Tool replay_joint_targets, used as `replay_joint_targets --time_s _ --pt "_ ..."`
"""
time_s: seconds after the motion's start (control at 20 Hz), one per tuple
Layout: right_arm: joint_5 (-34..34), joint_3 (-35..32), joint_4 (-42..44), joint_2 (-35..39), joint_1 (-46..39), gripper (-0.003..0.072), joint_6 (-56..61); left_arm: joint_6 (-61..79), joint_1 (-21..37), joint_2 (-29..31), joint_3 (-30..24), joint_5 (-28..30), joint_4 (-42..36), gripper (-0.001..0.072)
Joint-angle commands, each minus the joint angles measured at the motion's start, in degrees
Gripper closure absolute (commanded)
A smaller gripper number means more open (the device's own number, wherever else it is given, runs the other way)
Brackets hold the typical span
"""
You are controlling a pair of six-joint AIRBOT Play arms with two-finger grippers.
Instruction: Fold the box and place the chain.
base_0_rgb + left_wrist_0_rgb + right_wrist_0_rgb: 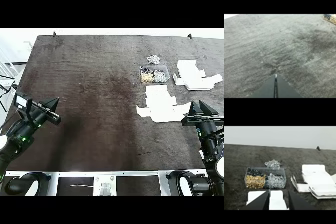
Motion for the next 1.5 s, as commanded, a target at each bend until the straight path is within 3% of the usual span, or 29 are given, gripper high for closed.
replay_joint_targets --time_s 0.0,0.1,0.15,0.2,0.45,0.55,0.7,0.8,0.9,1.1,1.2,1.35,1.45 --pt "0.02 -0.02 0.02 0.04 0.04 0.0408 0.0 0.0 0.04 0.04 0.0 0.0 0.0 0.069" --pt "0.02 0.0 0.02 0.04 0.04 0.0355 0.0 0.0 0.04 0.04 0.0 0.0 0.02 0.069" --pt "0.02 0.0 0.02 0.04 0.04 0.0188 0.0 0.0 0.04 0.04 0.0 0.0 0.0 0.069" --pt "0.02 0.09 0.02 0.04 0.04 0.0102 0.02 0.0 0.04 0.04 -0.02 0.0 0.02 0.069" --pt "-2.01 2.6 0.0 -1.33 0.02 0.0102 0.0 0.0 0.04 0.04 0.0 0.0 0.0 0.069" --pt "-5.25 4.92 0.02 -5.29 -0.22 0.0102 0.0 0.0 0.04 0.04 0.0 0.0 0.0 0.069" --pt "-4.02 10.73 0.24 -15.98 -4.98 0.0102 0.63 0.0 0.04 0.04 0.0 0.0 0.0 0.069" --pt "3.76 15.54 0.24 -24.3 -11.1 0.0102 0.7 0.0 0.04 0.04 0.0 -0.02 0.0 0.069" --pt "17.53 21.03 -0.52 -32.92 -19.65 0.0102 2.54 0.0 0.04 0.04 0.0 0.0 0.0 0.069" --pt "43.69 34.32 -13.94 -47.21 -36.37 0.0095 13.49 0.0 0.04 0.04 0.0 0.0 0.0 0.069" --pt "51.49 41.83 -19.41 -52.85 -40.87 -0.0034 12.94 0.0 0.04 0.04 -0.02 0.0 0.02 0.069" --pt "58.12 52.46 -22.05 -60.41 -43.34 -0.0034 16.76 0.0 0.04 0.04 0.0 0.0 0.0 0.069" --pt "63.93 60.3 -28.17 -67.23 -43.23 -0.0034 21.66 0.0 0.04 0.04 0.0 -0.02 0.02 0.069"
